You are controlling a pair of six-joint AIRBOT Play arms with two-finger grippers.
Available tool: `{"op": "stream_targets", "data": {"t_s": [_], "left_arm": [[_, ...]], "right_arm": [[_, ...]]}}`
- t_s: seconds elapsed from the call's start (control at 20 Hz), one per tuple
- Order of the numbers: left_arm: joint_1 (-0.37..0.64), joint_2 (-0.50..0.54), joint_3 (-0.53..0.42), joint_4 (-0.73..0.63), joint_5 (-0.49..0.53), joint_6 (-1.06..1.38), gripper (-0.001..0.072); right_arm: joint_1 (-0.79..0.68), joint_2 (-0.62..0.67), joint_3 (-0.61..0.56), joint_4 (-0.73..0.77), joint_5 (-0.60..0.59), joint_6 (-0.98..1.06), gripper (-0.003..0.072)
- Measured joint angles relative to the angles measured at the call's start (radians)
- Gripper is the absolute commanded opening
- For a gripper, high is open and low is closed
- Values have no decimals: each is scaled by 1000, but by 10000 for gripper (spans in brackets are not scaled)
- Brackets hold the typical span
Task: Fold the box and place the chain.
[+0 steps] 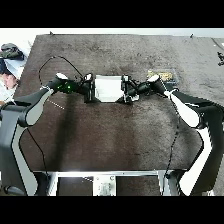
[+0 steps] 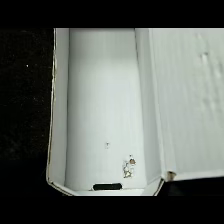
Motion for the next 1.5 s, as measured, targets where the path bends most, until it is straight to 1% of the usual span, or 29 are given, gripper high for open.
{"op": "stream_targets", "data": {"t_s": [0.4, 0.45, 0.5, 0.6, 0.65, 0.7, 1.5], "left_arm": [[0, -3, -3, 33, 16, -5, 705], [0, -3, -3, 32, 18, -6, 674], [0, -3, -3, 29, 18, -8, 527], [0, -3, -3, 27, 17, -13, 510], [0, -3, -3, 27, 17, -15, 383], [0, -3, -3, 27, 17, -17, 343], [0, -3, -3, 27, 18, -27, 344]], "right_arm": [[0, 0, 0, 0, 0, 0, 440], [0, 0, 0, 0, 0, 0, 440], [0, 0, 0, 0, 0, 0, 440], [0, 0, 0, 0, -1, 1, 440], [0, 0, 0, 0, -1, 1, 440], [0, 0, 0, 0, -1, 1, 440], [0, 0, 0, 0, 0, 0, 440]]}}
